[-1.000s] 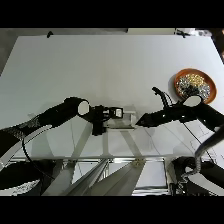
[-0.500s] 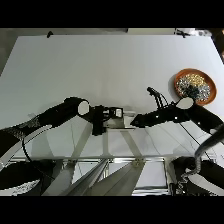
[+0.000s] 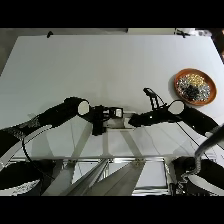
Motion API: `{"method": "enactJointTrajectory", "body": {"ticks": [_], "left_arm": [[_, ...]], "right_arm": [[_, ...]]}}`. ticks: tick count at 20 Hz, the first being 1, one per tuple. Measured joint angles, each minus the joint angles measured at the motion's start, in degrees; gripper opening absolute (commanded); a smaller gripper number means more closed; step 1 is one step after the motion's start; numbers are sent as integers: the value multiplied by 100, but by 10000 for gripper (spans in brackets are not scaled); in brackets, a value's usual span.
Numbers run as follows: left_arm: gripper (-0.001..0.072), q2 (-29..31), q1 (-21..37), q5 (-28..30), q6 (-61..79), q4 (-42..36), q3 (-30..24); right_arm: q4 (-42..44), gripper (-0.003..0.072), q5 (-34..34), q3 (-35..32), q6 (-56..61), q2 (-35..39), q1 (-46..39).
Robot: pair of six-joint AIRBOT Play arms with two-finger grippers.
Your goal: Fold the box and place the chain.
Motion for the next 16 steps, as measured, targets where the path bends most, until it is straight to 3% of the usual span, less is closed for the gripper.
{"method": "enactJointTrajectory", "body": {"ticks": [6, 16], "left_arm": [[210, 0, 0, -2, -2, 0, 0], [210, 0, 0, -13, 2, 2, 0]], "right_arm": [[-1537, 445, 15, 531, 1401, -50, 501], [-2732, 441, 516, 1180, 2970, -619, 1414]]}}
